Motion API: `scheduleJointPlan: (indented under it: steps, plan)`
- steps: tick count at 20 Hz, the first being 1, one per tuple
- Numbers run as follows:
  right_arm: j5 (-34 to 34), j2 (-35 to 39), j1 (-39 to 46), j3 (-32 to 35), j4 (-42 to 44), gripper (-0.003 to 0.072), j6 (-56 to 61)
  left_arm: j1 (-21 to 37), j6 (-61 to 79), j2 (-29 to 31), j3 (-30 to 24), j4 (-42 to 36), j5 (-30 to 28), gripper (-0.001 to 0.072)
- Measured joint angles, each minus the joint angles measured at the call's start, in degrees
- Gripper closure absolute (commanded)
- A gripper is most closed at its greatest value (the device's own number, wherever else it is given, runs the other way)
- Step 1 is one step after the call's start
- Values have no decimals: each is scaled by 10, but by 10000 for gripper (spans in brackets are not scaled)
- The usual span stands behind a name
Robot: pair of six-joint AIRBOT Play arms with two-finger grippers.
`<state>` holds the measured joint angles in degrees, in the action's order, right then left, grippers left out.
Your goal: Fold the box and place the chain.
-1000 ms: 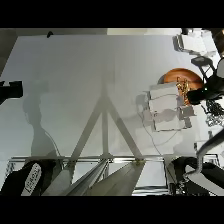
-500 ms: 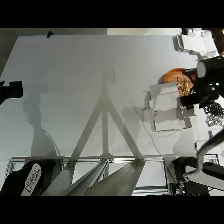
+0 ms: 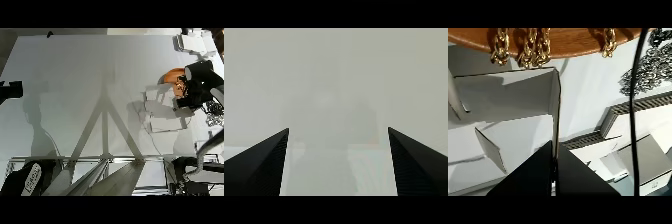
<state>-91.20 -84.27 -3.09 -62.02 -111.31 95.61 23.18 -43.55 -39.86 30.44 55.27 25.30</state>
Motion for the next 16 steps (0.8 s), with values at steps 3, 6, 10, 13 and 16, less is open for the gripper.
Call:
scheduleJointPlan:
  steps: [3,6,10,13,16]
  plan:
    - [-5,-2,0,0,-3,677,-12,0,0,0,0,0,0,16]
    - [-6,24,0,0,0,677,-46,0,0,0,0,0,0,16]
    - [27,104,0,0,89,678,-136,0,0,0,0,0,0,16]
    - [71,167,0,0,212,677,-220,0,0,0,0,0,0,16]
    - [134,197,0,1,302,678,-276,0,0,0,0,0,0,16]
